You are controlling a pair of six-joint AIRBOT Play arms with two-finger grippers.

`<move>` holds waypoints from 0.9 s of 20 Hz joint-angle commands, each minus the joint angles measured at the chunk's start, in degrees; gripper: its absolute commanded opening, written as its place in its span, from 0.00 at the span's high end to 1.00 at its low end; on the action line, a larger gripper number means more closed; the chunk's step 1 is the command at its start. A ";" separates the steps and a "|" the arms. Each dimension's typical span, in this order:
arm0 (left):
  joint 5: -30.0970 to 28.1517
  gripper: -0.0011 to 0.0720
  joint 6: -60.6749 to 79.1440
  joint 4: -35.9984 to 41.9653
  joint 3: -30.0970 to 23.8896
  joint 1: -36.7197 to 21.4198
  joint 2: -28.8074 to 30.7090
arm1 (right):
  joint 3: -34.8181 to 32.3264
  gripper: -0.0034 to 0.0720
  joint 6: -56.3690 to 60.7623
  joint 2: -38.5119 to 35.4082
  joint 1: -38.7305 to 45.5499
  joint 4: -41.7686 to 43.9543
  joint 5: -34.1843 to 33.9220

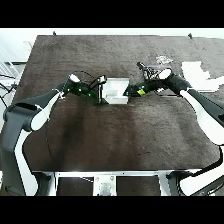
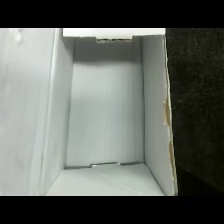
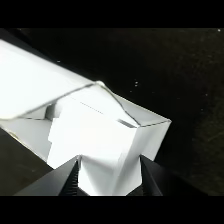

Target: Fold the box and place the chain.

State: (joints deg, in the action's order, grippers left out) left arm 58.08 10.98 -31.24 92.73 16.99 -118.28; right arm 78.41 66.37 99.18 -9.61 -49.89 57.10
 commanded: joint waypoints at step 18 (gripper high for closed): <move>0.04 0.44 -0.04 0.02 0.00 0.04 0.00 | 16.68 0.38 30.08 6.91 -9.46 -33.46 9.86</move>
State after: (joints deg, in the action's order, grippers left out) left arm 58.11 10.92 -31.18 92.73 17.06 -118.30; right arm 92.09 92.01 104.29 -18.02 -79.66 63.37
